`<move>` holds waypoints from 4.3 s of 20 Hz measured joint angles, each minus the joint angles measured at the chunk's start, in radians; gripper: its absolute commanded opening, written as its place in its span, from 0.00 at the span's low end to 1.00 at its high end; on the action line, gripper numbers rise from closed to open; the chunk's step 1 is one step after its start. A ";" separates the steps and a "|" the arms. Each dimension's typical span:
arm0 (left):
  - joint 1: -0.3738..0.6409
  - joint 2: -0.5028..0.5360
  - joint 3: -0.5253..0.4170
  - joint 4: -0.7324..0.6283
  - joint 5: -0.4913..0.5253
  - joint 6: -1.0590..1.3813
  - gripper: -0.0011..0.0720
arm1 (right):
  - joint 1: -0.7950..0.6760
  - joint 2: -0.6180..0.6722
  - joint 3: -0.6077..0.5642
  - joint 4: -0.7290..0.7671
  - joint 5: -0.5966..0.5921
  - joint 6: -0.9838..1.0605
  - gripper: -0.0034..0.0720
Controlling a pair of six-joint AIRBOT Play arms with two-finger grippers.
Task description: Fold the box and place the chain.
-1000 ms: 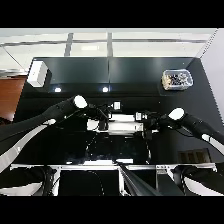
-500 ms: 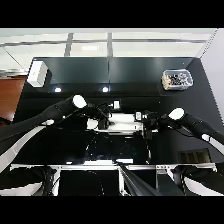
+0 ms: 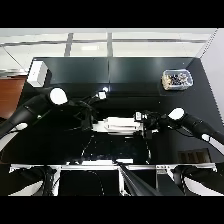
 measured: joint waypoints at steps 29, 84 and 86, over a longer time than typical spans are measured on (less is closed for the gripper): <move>0.032 -0.247 -0.136 -0.760 0.401 0.154 0.04 | 0.000 0.000 0.000 -0.001 0.002 0.000 0.36; -0.114 -0.129 -0.224 -0.603 0.411 0.784 0.14 | 0.000 0.000 0.000 -0.002 0.002 -0.001 0.36; -0.115 -0.132 -0.224 -0.611 0.406 0.784 0.14 | 0.000 0.000 0.000 -0.002 0.002 0.000 0.36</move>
